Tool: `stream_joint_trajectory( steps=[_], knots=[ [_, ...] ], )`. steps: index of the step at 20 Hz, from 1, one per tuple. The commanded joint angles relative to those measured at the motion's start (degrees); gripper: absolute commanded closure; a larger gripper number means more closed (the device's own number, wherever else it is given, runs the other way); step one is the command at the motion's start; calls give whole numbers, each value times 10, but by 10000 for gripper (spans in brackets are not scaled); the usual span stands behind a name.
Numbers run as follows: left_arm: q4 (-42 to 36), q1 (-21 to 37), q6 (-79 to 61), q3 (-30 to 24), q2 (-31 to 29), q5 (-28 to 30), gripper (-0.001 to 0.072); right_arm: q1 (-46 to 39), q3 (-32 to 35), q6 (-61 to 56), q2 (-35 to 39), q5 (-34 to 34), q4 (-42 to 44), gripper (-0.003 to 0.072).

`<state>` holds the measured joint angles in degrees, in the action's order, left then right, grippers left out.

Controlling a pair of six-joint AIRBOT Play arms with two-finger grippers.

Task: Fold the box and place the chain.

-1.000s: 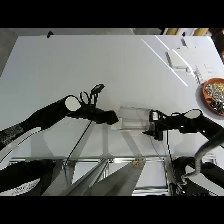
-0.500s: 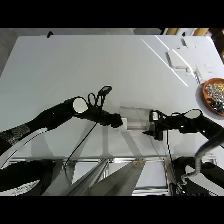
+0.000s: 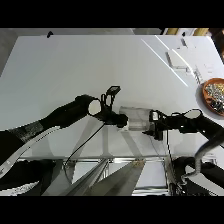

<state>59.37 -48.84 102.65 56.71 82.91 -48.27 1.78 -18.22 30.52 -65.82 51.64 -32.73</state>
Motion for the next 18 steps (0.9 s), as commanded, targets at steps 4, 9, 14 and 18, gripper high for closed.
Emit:
stream_joint_trajectory(
  steps=[4, 9, 14, 18],
  knots=[
    [114, -28, 130, 66, 39, -55, 256, 0, 0, 0, 0, 0, 0, 273],
    [173, -54, 220, 167, 105, -174, 323, 0, 0, 0, 0, 0, 0, 273],
    [215, -66, 308, 204, 136, -202, 347, 0, 0, 0, 0, 0, 0, 273],
    [232, -77, 317, 237, 161, -240, 368, 0, 0, 0, 0, 0, 0, 273]
  ],
)
